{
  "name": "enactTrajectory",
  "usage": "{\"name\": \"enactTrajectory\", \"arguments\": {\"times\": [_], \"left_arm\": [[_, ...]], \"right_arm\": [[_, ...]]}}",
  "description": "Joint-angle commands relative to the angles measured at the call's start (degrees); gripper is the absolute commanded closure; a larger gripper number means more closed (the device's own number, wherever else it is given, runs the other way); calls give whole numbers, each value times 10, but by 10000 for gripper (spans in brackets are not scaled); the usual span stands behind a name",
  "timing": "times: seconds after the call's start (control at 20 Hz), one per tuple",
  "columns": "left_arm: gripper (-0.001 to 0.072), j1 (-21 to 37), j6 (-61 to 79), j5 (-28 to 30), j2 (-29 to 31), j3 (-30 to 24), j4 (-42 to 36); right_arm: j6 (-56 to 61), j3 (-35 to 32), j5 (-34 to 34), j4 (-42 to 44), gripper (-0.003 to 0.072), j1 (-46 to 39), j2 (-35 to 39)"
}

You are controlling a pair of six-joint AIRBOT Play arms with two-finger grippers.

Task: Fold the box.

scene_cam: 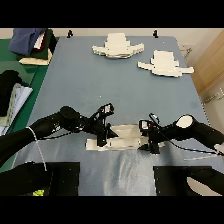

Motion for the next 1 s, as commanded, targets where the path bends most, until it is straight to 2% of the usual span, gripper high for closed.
{"name": "enactTrajectory", "arguments": {"times": [0.0, 0.25, 0.6, 0.65, 0.7, 0.75, 0.9, 0.95], "left_arm": [[692, 0, 0, 0, 0, 0, 0], [692, 0, 0, 0, 0, 0, 0], [692, 0, 0, 0, 0, 0, 0], [692, 0, 0, 0, 0, 0, 0], [692, 0, 0, 0, 0, 0, 0], [693, 0, 0, 0, 0, 0, 0], [692, 0, 0, 0, 0, 0, 0], [692, 0, 0, 0, 0, 0, 0]], "right_arm": [[-2, 0, -2, 10, 161, 6, -3], [-1, 0, -14, 3, 169, 24, -3], [-1, 0, 2, -3, 180, 24, -3], [-1, 0, 4, -3, 188, 24, -3], [-1, 0, 10, -5, 251, 24, -3], [-1, 0, 11, -6, 262, 24, -3], [-1, 0, 11, -6, 256, 24, -3], [-1, 0, 10, -7, 187, 24, -3]]}}
